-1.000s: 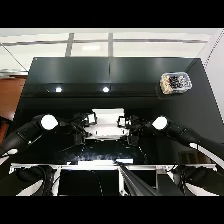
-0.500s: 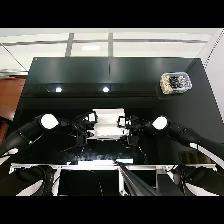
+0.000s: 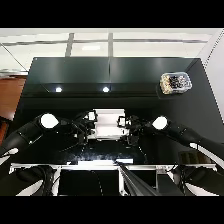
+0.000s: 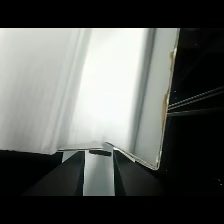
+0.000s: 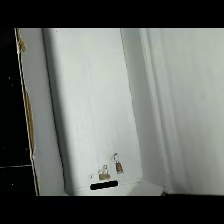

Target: Fold the box and place the chain.

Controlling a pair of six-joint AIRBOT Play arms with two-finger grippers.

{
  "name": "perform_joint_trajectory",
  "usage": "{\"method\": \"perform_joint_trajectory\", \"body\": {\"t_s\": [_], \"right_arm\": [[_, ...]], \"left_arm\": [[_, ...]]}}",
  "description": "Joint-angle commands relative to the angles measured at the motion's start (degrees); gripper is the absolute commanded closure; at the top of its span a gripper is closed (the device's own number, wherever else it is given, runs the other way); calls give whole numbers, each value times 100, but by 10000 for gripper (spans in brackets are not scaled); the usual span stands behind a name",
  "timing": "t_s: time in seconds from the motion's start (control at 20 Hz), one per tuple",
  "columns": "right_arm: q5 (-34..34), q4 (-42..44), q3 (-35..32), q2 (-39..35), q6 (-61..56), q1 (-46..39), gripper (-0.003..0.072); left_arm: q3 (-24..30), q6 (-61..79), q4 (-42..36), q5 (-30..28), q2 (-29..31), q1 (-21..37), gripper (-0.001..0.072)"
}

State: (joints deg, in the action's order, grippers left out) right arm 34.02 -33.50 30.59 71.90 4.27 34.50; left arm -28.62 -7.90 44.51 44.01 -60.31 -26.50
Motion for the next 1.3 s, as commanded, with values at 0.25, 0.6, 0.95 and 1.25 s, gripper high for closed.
{"method": "perform_joint_trajectory", "body": {"t_s": [0.25,0.6,0.95,1.25], "right_arm": [[0,2,-2,4,0,4,248],[0,2,-2,4,0,4,248],[2,2,-2,4,0,4,247],[0,2,-2,4,0,4,248]], "left_arm": [[2,28,-352,-326,-243,-278,489],[2,24,-293,-378,-415,-393,489],[2,22,-291,-297,-415,-385,315],[-87,-157,55,-120,-339,-289,682]]}}
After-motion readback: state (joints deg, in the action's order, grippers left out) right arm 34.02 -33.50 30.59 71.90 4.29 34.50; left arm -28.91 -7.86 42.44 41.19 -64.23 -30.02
